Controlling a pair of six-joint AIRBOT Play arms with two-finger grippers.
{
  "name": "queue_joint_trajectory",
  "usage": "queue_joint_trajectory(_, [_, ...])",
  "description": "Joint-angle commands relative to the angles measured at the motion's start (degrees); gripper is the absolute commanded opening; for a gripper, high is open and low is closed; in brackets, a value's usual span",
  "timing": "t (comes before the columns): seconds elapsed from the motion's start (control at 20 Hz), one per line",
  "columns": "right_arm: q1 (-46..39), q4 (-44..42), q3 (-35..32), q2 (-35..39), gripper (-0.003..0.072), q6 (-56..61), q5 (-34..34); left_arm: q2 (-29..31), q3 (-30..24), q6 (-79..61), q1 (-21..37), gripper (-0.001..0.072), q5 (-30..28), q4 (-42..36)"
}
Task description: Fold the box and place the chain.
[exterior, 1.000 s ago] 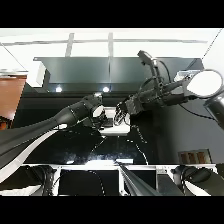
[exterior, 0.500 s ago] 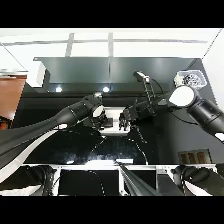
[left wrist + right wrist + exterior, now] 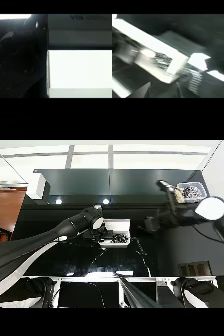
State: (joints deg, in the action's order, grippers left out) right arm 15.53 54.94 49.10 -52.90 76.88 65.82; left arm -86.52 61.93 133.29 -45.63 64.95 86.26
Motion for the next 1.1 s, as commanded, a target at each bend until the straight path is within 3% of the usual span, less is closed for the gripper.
queue_joint_trajectory(0.0, [-3.8, 15.1, -9.8, 11.0, 0.0375, -0.9, -7.2, 0.0, 0.0, 0.0, 0.0, 0.0029, 0.0, 0.0])
queue_joint_trajectory(0.15, [-3.1, 17.2, -22.0, 11.4, 0.0378, -2.9, -18.7, 0.0, 0.0, 0.0, 0.0, 0.0029, 0.0, 0.0])
queue_joint_trajectory(0.2, [-1.8, 17.1, -24.4, 10.9, 0.0425, -4.9, -21.3, 0.0, 0.0, 0.0, 0.0, 0.0029, 0.0, 0.0])
queue_joint_trajectory(0.25, [-0.1, 17.1, -26.2, 10.2, 0.072, -8.5, -23.1, 0.0, 0.0, 0.0, 0.0, 0.0029, 0.0, 0.0])
queue_joint_trajectory(0.4, [7.5, 16.4, -27.9, 7.0, 0.0714, -26.6, -26.5, 0.0, 0.0, 0.0, 0.0, 0.0029, 0.1, 0.0])
queue_joint_trajectory(0.55, [11.1, 5.3, -27.5, 1.1, 0.0708, -40.0, -35.0, 0.0, 0.0, 0.0, 0.0, 0.0029, 0.1, 0.0])
queue_joint_trajectory(0.75, [11.3, -4.1, -25.9, -4.7, 0.0707, -60.0, -36.5, 0.0, 0.0, 0.0, 0.0, 0.0029, 0.0, 0.0])
queue_joint_trajectory(0.85, [11.3, -8.8, -25.9, -6.4, 0.0706, -64.7, -36.5, 0.0, 0.0, 0.0, 0.0, 0.0029, 0.0, 0.0])
queue_joint_trajectory(1.05, [11.3, -8.8, -25.9, -7.6, 0.0705, -65.8, -38.4, 0.0, 0.0, 0.0, 0.0, 0.0029, 0.0, 0.0])
